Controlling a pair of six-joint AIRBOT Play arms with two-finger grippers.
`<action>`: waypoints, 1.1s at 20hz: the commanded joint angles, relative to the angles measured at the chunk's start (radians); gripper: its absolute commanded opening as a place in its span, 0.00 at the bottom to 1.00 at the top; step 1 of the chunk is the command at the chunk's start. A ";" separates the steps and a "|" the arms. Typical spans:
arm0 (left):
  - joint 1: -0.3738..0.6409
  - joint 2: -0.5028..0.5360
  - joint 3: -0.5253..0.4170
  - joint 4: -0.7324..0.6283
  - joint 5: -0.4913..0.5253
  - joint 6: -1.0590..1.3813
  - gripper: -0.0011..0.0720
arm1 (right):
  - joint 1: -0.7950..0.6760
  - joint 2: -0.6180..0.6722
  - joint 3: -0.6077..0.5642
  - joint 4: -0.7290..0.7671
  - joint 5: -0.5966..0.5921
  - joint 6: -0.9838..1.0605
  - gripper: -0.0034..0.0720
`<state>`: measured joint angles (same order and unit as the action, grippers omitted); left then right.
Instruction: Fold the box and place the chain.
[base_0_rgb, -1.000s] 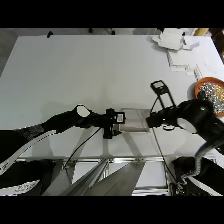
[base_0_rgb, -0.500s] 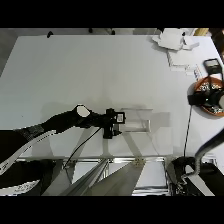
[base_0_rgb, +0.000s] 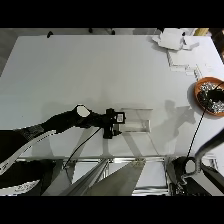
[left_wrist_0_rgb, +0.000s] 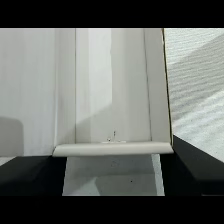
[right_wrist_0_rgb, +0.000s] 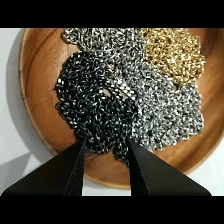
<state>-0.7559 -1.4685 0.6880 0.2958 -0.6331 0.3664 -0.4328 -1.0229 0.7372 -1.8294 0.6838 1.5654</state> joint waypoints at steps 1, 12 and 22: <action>0.000 0.001 0.000 0.000 0.000 0.000 0.39 | -0.016 -0.095 0.001 0.002 -0.067 -0.004 0.43; 0.000 0.001 0.000 0.000 0.000 0.000 0.39 | -0.016 -0.224 0.001 0.010 -0.046 -0.003 0.27; 0.000 0.001 0.000 0.000 0.000 0.000 0.39 | -0.016 -0.263 0.001 0.009 -0.018 -0.003 0.27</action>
<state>-0.7563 -1.4685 0.6880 0.2958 -0.6331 0.3664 -0.4484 -1.2716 0.7383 -1.8214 0.6521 1.5623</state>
